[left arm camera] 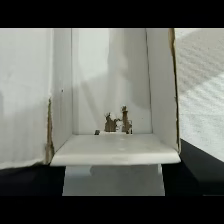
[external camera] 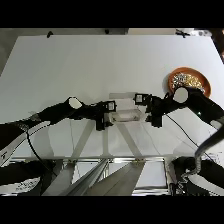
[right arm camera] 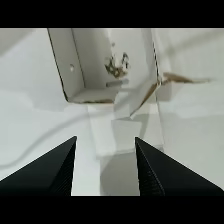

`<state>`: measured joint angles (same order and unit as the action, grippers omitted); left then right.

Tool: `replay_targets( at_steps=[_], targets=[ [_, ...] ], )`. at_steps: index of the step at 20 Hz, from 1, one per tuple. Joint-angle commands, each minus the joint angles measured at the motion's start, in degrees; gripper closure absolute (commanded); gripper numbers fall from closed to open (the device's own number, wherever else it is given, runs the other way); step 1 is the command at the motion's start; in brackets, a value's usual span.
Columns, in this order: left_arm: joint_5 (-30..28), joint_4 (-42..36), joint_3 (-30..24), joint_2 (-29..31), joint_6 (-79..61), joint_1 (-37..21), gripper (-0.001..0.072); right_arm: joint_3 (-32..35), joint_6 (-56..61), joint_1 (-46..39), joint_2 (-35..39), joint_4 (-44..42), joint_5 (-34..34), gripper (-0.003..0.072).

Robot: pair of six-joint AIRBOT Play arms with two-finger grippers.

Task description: Fold the box and place the chain.

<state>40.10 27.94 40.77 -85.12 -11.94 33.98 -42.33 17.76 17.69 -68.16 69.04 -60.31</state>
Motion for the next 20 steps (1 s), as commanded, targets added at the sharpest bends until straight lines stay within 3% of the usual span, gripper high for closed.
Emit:
replay_targets(
  at_steps=[1, 5, 12, 14, 16, 20],
  targets=[
    [0.0, 0.0, 0.0, 0.0, 0.0, 0.0, 0.0322, -0.1, -0.9, 0.1, -3.6, 2.5, 1.6, 0.0292],
    [0.0, 0.0, 0.0, 0.0, 0.0, 0.0, 0.0322, -0.1, -7.1, 0.1, -5.9, -2.5, 2.0, 0.0512],
    [0.0, 0.0, 0.0, 0.0, 0.0, 0.0, 0.0322, -0.1, -10.8, 0.1, -5.9, -8.5, 4.8, 0.0534],
    [0.0, 0.0, 0.0, 0.0, 0.0, 0.0, 0.0322, -0.1, -10.8, 0.3, -5.9, -9.0, 4.9, 0.0542],
    [0.0, 0.0, 0.0, 0.0, 0.0, 0.0, 0.0322, -0.1, -10.8, 1.7, -5.9, -9.0, 4.9, 0.0603],
    [0.0, 0.0, 0.0, 0.0, 0.0, 0.0, 0.0322, -0.1, -10.8, 4.0, -5.9, -9.0, 8.4, 0.0603]
  ],
)
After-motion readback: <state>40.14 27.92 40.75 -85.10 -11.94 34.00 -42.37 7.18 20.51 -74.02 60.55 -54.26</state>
